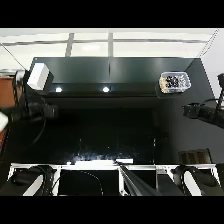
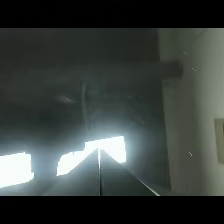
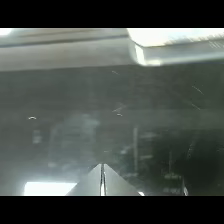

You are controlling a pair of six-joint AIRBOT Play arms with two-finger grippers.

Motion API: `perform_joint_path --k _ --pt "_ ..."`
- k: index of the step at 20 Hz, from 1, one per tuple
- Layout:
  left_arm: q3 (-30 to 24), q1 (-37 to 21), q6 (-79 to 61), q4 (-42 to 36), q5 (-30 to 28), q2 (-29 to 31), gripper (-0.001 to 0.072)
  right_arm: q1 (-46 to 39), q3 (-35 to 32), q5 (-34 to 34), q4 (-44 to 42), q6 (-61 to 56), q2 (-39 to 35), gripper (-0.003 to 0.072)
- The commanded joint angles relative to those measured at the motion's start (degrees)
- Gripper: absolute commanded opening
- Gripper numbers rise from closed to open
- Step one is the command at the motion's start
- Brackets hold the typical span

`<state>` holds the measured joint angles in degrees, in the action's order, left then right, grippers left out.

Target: Fold the box and place the chain.

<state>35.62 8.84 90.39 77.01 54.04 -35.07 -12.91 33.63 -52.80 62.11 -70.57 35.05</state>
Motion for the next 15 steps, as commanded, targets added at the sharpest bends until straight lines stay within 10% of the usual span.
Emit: perform_joint_path --k 1,15 --pt "-9.6 2.4 0.1 -2.1 -5.4 12.3 0.0024 -0.2 -4.7 5.5 1.4 -0.4 -2.0 0.0016" --pt "-9.6 2.4 0.1 -5.7 -5.6 15.2 0.0025 -0.2 -4.7 5.5 1.4 -0.4 -2.0 0.0016"
